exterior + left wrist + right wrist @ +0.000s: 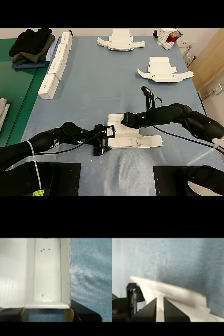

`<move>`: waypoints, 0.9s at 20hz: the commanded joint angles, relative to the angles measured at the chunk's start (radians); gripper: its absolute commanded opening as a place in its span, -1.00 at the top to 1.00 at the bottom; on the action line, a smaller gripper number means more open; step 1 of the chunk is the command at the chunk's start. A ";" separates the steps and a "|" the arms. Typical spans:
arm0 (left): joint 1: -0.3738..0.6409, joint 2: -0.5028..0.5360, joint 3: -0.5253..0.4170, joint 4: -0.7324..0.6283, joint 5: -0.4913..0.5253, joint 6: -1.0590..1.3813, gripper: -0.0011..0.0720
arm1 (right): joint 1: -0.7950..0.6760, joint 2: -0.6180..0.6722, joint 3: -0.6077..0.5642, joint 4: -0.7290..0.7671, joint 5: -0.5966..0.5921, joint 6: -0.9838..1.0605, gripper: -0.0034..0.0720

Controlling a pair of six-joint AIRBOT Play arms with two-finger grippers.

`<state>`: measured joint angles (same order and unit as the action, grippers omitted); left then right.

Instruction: Fold the box.

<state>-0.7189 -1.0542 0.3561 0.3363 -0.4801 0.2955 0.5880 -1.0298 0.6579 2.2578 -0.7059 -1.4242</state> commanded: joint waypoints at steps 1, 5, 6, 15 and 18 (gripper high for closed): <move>0.000 0.000 -0.001 0.000 0.000 0.000 -0.25 | -0.003 -0.114 0.005 -0.011 0.024 -0.010 0.68; 0.000 0.000 -0.001 0.000 0.000 0.000 -0.25 | -0.002 -0.158 0.005 -0.010 0.026 -0.010 0.70; 0.000 0.000 -0.001 0.000 0.000 0.000 -0.25 | -0.002 -0.158 0.005 -0.011 0.026 -0.010 0.70; 0.000 0.000 -0.001 0.000 0.000 0.000 -0.25 | -0.003 -0.153 0.008 -0.011 0.026 -0.010 0.70; 0.000 0.000 -0.001 0.000 0.000 0.000 -0.25 | -0.003 -0.112 0.039 -0.019 0.009 -0.014 0.70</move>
<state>-0.7189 -1.0542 0.3557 0.3367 -0.4805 0.2962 0.5858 -1.1671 0.6765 2.2433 -0.6865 -1.4345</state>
